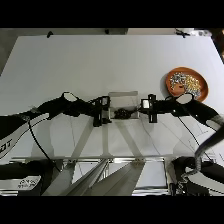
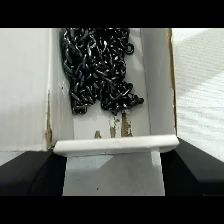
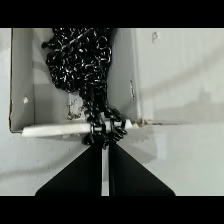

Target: Fold the box and place the chain.

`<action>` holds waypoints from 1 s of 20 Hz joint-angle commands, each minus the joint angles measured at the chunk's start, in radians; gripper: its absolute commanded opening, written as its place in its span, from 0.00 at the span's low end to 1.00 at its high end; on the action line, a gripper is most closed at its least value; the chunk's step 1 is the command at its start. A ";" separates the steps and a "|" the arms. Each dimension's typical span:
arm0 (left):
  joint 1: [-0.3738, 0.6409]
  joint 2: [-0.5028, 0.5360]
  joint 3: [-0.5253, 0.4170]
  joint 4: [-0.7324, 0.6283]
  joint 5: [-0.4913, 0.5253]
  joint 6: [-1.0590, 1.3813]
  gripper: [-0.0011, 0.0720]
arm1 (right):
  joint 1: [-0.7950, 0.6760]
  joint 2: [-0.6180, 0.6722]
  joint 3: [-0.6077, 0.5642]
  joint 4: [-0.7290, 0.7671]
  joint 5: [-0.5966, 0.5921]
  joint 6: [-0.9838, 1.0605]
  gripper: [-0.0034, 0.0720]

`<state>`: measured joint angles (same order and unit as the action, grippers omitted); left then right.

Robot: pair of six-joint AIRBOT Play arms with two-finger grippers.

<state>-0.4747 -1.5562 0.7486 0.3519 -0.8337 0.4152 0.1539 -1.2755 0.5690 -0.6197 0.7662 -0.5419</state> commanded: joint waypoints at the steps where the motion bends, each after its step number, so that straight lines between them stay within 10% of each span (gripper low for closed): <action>1: 0.000 -0.001 0.000 0.000 -0.001 0.000 0.39 | -0.001 0.028 0.000 -0.106 -0.015 0.130 0.06; 10: 0.000 -0.001 0.000 0.000 0.000 0.000 0.39 | 0.000 0.221 0.000 -0.148 0.118 0.233 0.06; 20: 0.000 -0.001 0.000 0.000 0.000 0.000 0.39 | 0.105 0.327 0.000 0.268 0.175 0.329 0.06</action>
<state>-0.4747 -1.5562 0.7486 0.3519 -0.8345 0.4156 0.2081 -0.9531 0.5686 -0.4397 0.9405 -0.2260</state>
